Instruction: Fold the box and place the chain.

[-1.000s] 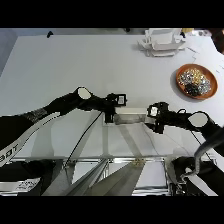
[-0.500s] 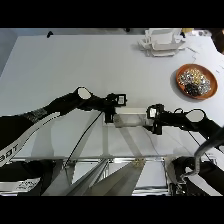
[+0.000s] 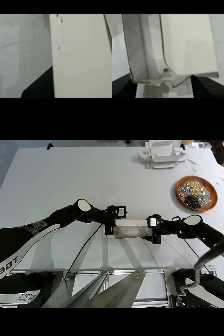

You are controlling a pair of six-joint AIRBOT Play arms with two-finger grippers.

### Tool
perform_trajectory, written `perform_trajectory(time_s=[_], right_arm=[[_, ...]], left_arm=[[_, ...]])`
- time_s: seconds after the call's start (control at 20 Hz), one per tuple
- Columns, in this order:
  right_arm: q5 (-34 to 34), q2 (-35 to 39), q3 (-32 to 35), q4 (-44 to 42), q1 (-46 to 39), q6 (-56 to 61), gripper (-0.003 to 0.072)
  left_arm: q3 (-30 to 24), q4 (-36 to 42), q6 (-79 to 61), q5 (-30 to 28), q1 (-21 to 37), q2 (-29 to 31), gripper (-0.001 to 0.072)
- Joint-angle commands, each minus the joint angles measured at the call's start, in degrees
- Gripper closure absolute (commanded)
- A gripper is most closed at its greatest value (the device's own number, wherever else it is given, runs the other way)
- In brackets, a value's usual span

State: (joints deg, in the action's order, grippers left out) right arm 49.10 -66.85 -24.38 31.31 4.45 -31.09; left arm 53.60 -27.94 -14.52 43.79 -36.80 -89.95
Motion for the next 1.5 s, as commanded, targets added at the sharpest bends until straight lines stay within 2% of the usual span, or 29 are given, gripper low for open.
perform_trajectory(time_s=[0.0,0.4,0.45,0.5,0.7,0.75,0.85,0.95,1.45], right_arm=[[2.86,-3.63,-1.81,-0.55,-0.17,-0.85,-0.0009],[2.73,-7.08,-1.81,-0.57,-0.17,-0.92,0.0025],[2.73,-7.08,-1.81,-0.57,-0.17,-0.92,0.004],[2.82,-7.08,-1.81,-0.59,-0.17,-0.87,0.0089],[2.93,-7.08,-1.81,-2.12,-0.17,-0.87,0.0125],[3.06,-7.08,-1.81,-2.27,-0.17,-0.85,0.0185],[2.84,-7.08,-1.81,-2.27,-0.17,-0.87,0.0187],[2.82,-7.1,-1.81,-2.25,-0.17,-0.63,0.0232],[4.76,-7.15,-1.81,1.64,-0.15,4.24,0.0244]], left_arm=[[-0.02,0.0,0.0,-0.02,-0.02,0.02,0.0701],[-0.02,0.0,0.0,-0.02,-0.02,0.02,0.0701],[-0.02,0.0,0.0,-0.02,-0.02,0.02,0.0701],[-0.02,0.0,0.0,-0.02,-0.02,0.02,0.0701],[-0.02,0.0,0.0,-0.02,-0.02,0.02,0.0701],[-0.02,0.0,0.0,-0.02,0.0,0.02,0.0701],[-0.02,0.0,0.0,-0.02,-0.02,0.02,0.0701],[-0.02,0.02,0.0,-0.02,-0.02,0.02,0.0701],[-0.02,0.0,0.0,-0.02,-0.02,0.02,0.0701]])
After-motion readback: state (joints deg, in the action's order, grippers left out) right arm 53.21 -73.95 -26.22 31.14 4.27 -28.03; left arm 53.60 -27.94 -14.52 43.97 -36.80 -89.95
